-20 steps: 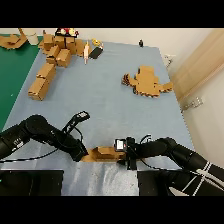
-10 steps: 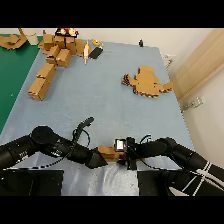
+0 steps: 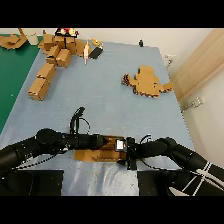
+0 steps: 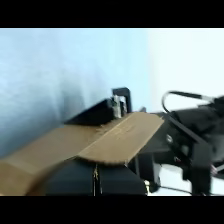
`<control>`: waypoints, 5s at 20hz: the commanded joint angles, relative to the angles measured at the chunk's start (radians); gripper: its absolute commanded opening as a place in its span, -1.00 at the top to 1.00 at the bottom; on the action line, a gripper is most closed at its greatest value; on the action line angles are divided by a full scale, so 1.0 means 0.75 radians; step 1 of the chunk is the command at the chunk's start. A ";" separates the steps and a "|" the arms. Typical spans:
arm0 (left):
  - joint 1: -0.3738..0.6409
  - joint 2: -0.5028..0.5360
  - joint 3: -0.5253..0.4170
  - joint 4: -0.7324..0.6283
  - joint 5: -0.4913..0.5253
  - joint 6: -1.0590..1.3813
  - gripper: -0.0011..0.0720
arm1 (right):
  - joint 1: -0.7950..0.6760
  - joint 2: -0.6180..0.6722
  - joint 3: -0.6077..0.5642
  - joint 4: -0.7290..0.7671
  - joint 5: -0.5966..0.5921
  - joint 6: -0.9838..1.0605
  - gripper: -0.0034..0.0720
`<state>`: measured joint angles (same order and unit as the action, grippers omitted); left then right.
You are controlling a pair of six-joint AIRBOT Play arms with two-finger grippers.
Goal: Fold the box.
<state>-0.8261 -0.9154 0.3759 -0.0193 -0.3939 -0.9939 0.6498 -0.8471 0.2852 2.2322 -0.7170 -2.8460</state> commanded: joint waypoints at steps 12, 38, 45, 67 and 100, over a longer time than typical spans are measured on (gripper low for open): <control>0.029 -0.357 0.151 0.008 -0.086 -0.029 0.94 | 0.001 0.001 0.001 0.001 0.000 0.000 -0.47; 0.257 0.300 0.074 0.799 -0.239 0.083 0.94 | 0.001 0.001 0.001 -0.005 0.003 0.000 -0.47; 0.203 0.400 0.048 1.079 -0.518 0.240 -0.56 | 0.001 0.001 0.001 -0.024 0.003 0.000 -0.47; -0.188 0.058 0.054 1.318 -0.189 0.617 -0.90 | 0.001 0.001 0.001 -0.035 0.004 0.000 -0.46; -0.249 -0.069 0.101 1.313 -0.161 0.652 0.90 | 0.001 0.001 0.001 -0.034 0.003 0.000 -0.46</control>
<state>-0.9894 -0.9348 0.4442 0.9653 -0.5362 -0.5053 0.6506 -0.8471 0.2855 2.2063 -0.7143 -2.8464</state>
